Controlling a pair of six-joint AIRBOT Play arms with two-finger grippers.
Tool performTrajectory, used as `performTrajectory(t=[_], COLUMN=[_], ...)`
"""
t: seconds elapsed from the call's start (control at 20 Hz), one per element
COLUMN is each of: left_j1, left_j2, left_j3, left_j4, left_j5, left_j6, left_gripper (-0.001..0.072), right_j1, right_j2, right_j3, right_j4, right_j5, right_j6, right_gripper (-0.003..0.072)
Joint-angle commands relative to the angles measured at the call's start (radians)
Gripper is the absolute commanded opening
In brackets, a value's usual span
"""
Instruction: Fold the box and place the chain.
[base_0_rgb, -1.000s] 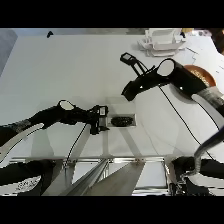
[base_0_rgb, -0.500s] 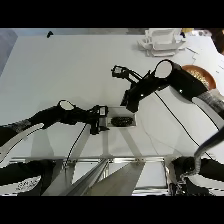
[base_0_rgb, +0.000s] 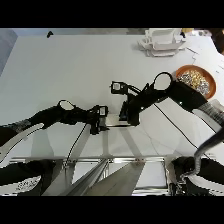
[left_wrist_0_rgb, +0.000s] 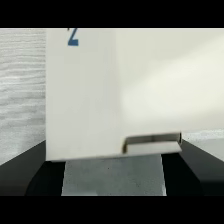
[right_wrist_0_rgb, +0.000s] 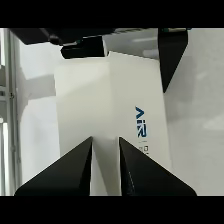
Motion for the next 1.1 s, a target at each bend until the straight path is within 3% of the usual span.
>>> performTrajectory(t=[0.0,0.05,0.45,0.75,1.05], left_j1=[0.000,0.000,0.000,0.000,0.000], left_j2=[0.001,0.001,0.001,0.001,0.001], left_j3=[0.001,0.001,0.001,0.001,0.001], left_j4=[0.000,0.000,0.000,0.000,0.000], left_j5=[0.000,0.000,0.000,0.000,0.000], left_j6=[0.000,0.000,0.000,0.000,0.000], left_gripper=[0.0271,0.0271,0.0271,0.0271,0.0271], right_j1=[0.005,0.005,0.052,0.066,0.066], right_j2=[0.020,0.022,0.023,0.023,0.023], right_j3=[-0.020,-0.020,-0.020,-0.022,-0.023], right_j4=[0.006,0.004,-0.016,-0.159,-0.146], right_j5=[-0.035,-0.047,-0.035,-0.100,-0.079], right_j6=[-0.011,-0.011,-0.037,0.002,0.019], right_gripper=[0.0243,0.0307,0.0308,0.0308,0.0300])
